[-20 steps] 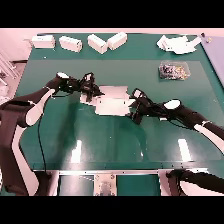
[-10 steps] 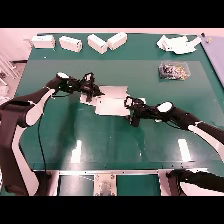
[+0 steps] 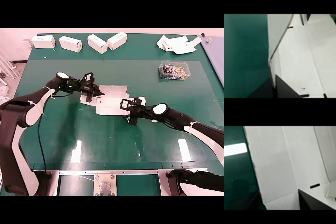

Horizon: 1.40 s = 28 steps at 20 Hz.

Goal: Fold the box and place the chain.

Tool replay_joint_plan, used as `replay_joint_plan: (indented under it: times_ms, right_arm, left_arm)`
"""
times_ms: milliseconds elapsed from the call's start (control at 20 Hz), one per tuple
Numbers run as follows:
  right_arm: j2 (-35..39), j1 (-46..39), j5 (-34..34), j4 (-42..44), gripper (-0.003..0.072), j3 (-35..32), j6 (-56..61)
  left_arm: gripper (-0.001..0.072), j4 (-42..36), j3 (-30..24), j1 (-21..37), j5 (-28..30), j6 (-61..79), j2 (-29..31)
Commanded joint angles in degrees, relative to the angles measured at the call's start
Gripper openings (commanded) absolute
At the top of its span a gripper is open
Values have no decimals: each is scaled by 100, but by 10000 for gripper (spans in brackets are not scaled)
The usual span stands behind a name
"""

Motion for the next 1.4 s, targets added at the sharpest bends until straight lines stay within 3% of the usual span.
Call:
replay_joint_plan:
  times_ms: [0,200,550,700,750,1350]
  right_arm:
    - [153,20,-240,164,556,92,-17]
    - [568,7,-245,170,556,131,-20]
    - [481,-249,-531,472,557,232,-22]
    - [319,-455,-210,678,566,404,-68]
    - [260,-470,-107,675,617,479,-96]
    - [-50,-1023,1237,841,666,898,-817]
  left_arm:
    - [20,0,0,-7,-4,2,-4]
    - [20,2,0,-7,-4,2,-4]
    - [20,2,0,-7,-9,0,-4]
    - [20,2,0,-7,-15,0,-4]
    - [20,2,0,-7,-15,0,-4]
    - [20,2,0,-7,-24,-7,-4]
